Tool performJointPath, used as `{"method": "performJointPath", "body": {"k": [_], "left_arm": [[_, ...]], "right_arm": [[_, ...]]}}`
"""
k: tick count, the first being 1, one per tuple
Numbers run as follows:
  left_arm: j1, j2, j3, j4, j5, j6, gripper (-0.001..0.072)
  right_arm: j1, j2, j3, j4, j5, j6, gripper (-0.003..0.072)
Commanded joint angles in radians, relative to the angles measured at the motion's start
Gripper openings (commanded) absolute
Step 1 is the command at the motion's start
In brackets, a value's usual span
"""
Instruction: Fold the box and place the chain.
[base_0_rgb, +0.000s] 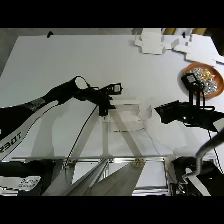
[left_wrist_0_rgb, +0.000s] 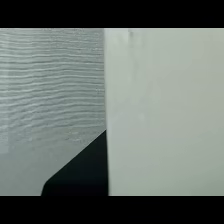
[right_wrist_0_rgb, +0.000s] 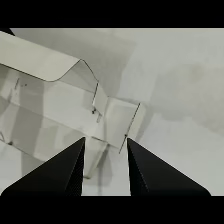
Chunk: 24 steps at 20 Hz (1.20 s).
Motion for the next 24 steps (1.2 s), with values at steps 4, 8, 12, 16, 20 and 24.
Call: {"method": "performJointPath", "body": {"k": [4, 8, 12, 16, 20, 24], "left_arm": [[-0.001, -0.001, -0.003, 0.003, -0.003, 0.046, 0.0013], [0.000, -0.001, -0.003, 0.004, -0.003, 0.046, 0.0013], [0.000, -0.001, -0.003, 0.003, -0.003, 0.046, 0.0012], [0.000, -0.001, -0.003, 0.003, -0.003, 0.046, 0.0012], [0.000, -0.001, -0.003, 0.003, -0.003, 0.046, 0.0012], [0.000, -0.001, -0.003, 0.003, -0.003, 0.046, 0.0012]], "right_arm": [[0.000, 0.001, 0.001, -0.019, 0.004, 0.000, 0.0295], [0.001, 0.001, 0.001, -0.011, 0.007, -0.080, 0.0295], [0.001, -0.001, 0.001, -0.011, 0.010, -0.161, 0.0293], [0.043, -0.019, -0.001, 0.097, 0.003, -0.480, 0.0016], [0.224, -0.095, -0.028, 0.005, 0.053, -0.684, 0.0016], [0.369, -0.230, -0.112, -0.089, -0.026, -0.786, 0.0016]]}}
